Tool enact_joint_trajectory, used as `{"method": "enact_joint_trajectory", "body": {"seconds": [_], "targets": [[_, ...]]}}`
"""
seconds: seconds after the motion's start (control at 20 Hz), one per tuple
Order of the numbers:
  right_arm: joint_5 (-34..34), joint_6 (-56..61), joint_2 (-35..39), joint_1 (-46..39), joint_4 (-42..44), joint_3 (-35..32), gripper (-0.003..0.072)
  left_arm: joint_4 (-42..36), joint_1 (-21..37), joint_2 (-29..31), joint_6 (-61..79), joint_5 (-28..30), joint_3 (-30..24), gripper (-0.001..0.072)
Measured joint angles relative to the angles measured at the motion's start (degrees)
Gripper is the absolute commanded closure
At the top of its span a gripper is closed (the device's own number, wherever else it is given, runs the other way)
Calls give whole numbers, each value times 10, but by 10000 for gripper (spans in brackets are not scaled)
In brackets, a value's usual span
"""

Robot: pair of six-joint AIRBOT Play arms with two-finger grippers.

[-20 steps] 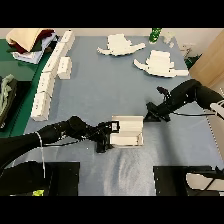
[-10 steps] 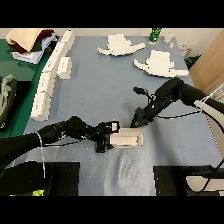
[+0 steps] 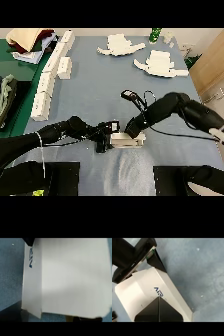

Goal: Fold the box.

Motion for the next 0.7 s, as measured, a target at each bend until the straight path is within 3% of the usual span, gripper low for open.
{"method": "enact_joint_trajectory", "body": {"seconds": [0.2, 0.5, 0.55, 0.6, 0.7], "targets": [[132, 4, 72, 65, -41, -91, 686, 0, 0, 0, 0, 0, 0, 238], [209, 4, 157, 134, -68, -154, 675, 0, 0, 0, 0, 0, 0, 238], [215, 4, 164, 140, -78, -157, 639, 0, 0, 0, 0, 0, 0, 238], [219, 4, 169, 144, -94, -160, 557, 0, 0, 0, 0, 0, 0, 238], [230, 4, 173, 149, -131, -163, 291, 0, 0, 0, 0, 0, 0, 238]]}}
